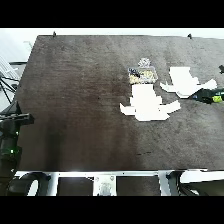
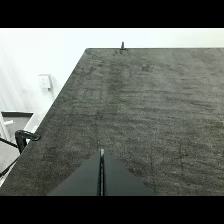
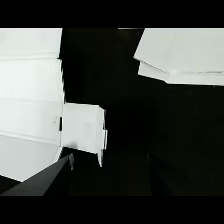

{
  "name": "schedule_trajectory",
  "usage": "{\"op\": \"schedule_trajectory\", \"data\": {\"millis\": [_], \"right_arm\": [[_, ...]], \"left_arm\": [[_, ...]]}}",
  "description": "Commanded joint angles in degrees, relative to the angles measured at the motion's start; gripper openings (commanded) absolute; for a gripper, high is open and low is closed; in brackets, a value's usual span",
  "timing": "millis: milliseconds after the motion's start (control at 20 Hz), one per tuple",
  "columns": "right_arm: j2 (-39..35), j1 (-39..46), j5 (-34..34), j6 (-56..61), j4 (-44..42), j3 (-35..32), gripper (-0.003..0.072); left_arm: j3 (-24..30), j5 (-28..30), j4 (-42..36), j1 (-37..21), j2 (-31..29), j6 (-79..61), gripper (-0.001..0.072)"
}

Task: Fold the box and place the chain.

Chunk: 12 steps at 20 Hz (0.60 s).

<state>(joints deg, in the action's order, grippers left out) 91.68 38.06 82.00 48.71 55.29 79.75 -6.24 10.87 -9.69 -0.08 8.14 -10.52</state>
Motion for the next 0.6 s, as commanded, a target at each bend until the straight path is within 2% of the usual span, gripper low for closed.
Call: {"op": "schedule_trajectory", "data": {"millis": [0,300,550], "right_arm": [[7.5,-1.9,6.2,1.8,2.9,6.6,0.0551],[13.0,-8.0,6.1,1.9,3.5,8.2,0.0552],[15.5,-9.8,5.9,3.1,3.9,8.3,0.0551]], "left_arm": [[0.0,0.0,0.0,0.0,0.0,0.0,0.0021],[0.0,0.0,0.0,0.0,0.0,0.0,0.0021],[0.0,0.0,0.0,0.0,0.0,0.0,0.0021]]}}
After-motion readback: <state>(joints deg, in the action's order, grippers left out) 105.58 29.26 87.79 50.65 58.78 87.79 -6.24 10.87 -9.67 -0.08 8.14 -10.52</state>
